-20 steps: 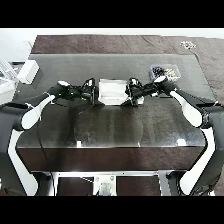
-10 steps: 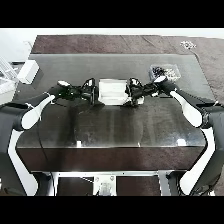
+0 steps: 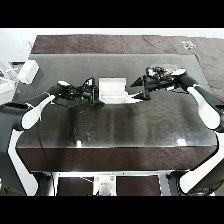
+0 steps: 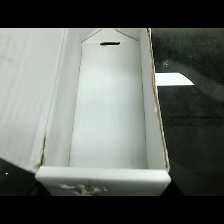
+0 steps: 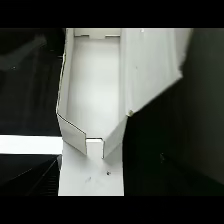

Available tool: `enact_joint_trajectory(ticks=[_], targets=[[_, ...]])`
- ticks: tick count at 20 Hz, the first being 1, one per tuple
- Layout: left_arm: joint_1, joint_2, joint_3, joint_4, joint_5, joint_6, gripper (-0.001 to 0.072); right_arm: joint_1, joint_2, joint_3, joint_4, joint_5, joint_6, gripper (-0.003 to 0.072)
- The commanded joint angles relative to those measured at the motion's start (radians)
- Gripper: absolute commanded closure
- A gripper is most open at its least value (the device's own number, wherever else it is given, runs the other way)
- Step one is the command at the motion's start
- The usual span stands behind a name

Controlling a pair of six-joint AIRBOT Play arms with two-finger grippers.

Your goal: Fold the box and place the chain.

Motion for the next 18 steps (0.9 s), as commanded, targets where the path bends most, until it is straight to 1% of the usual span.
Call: enact_joint_trajectory(ticks=[1, 2, 3, 4, 5, 7, 10, 11, 12, 18], targets=[[0.0, 0.0, -0.001, 0.004, -0.011, 0.0, 0.0186, -0.043, 0.079, 0.001, 0.042, 0.094, 0.108, -0.0034], [0.0, 0.0, -0.001, 0.004, -0.012, 0.0, 0.0186, -0.036, 0.089, 0.001, 0.082, 0.154, 0.145, 0.0092], [0.0, 0.0, -0.001, 0.004, -0.012, 0.0, 0.0186, -0.025, 0.093, 0.001, 0.122, 0.224, 0.161, 0.0562], [0.0, 0.0, -0.001, 0.004, -0.013, 0.0, 0.0185, -0.01, 0.092, 0.001, 0.151, 0.256, 0.173, 0.0686], [0.0, 0.0, -0.001, 0.004, -0.013, 0.0, 0.0186, 0.013, 0.092, 0.0, 0.161, 0.241, 0.222, 0.0683], [0.0, 0.0, -0.001, 0.004, -0.013, 0.0, 0.0186, 0.065, 0.089, 0.001, 0.158, 0.159, 0.266, 0.0684], [0.0, 0.0, -0.001, 0.004, -0.013, 0.0, 0.0186, 0.13, 0.074, 0.001, 0.157, -0.04, 0.265, 0.0685], [0.0, 0.0, -0.001, 0.004, -0.013, 0.0, 0.0186, 0.145, 0.064, 0.002, 0.157, -0.097, 0.264, 0.0685], [0.0, 0.0, -0.001, 0.004, -0.013, 0.0, 0.0186, 0.154, 0.051, 0.01, 0.148, -0.129, 0.262, 0.0686], [0.0, 0.0, -0.001, 0.004, -0.013, 0.0, 0.0186, 0.157, -0.072, 0.155, 0.13, -0.176, 0.311, 0.0686]])
